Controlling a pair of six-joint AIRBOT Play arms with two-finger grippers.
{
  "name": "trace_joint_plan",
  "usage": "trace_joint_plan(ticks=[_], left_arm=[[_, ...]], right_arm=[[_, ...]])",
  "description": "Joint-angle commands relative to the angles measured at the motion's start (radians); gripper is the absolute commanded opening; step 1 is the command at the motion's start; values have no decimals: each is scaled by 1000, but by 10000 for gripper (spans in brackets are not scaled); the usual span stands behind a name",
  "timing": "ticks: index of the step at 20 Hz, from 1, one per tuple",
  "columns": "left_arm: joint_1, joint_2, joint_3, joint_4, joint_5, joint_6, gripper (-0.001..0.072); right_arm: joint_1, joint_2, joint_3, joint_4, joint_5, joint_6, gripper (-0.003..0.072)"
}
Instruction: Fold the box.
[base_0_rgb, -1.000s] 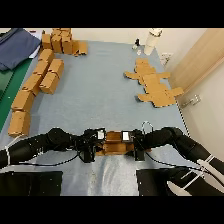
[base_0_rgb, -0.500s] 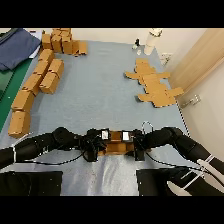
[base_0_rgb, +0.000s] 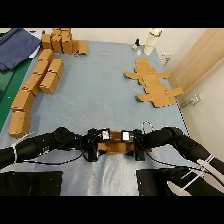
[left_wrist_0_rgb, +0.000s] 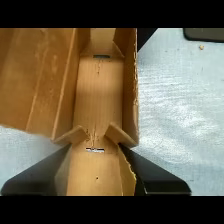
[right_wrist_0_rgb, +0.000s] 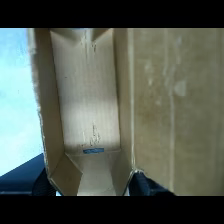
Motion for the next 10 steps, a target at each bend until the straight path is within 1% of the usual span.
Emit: trace_joint_plan(ticks=[1, 6, 7, 8, 9, 10], left_arm=[[0, 0, 2, -4, -5, -1, 474], [0, 0, 2, -4, -3, -3, 472], [0, 0, 2, -4, -2, -5, 411], [0, 0, 2, -3, -2, -4, 166], [0, 0, 2, 1, -2, -4, 107], [0, 0, 2, 6, 4, -5, 106]], right_arm=[[0, 0, 0, 3, 0, -1, 512], [0, 0, 0, 3, 0, 0, 512], [0, 0, 0, 3, 0, 0, 513], [0, 0, 0, 3, 0, -1, 512], [0, 0, 0, 3, 0, 0, 512], [0, 0, 0, 3, 0, 0, 512]])
